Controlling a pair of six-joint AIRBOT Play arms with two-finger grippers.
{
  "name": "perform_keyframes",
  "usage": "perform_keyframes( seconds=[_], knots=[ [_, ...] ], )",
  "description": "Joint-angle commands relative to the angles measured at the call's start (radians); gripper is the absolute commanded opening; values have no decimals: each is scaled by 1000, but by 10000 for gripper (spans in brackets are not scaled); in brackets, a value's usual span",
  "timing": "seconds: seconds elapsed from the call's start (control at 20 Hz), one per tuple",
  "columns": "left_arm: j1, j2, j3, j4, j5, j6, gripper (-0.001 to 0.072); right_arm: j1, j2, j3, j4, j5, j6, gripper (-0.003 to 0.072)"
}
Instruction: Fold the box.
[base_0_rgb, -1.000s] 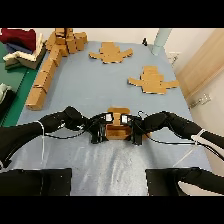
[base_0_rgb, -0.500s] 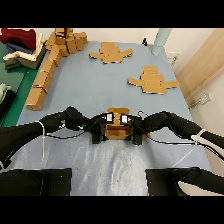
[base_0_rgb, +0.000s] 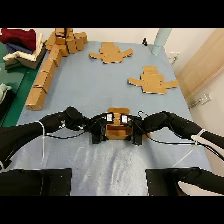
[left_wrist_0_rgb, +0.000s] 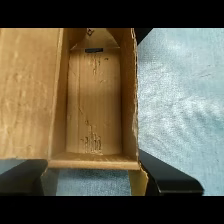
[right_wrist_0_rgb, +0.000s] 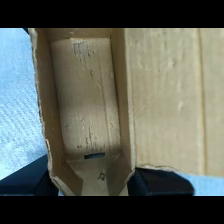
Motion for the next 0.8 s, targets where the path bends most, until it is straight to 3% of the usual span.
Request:
perform_keyframes(
  seconds=[0.0,0.6,0.65,0.7,0.75],
  knots=[
    [0,-1,1,0,0,0,516,1,0,0,0,0,0,505],
    [0,-1,1,0,0,0,516,1,0,0,23,-3,0,512],
    [0,-1,1,0,0,0,516,1,2,0,23,-22,-4,567],
    [0,-1,1,0,0,0,516,1,10,0,16,-27,-18,720],
    [0,-1,1,0,0,0,516,0,29,0,5,-51,6,720]
  ],
)
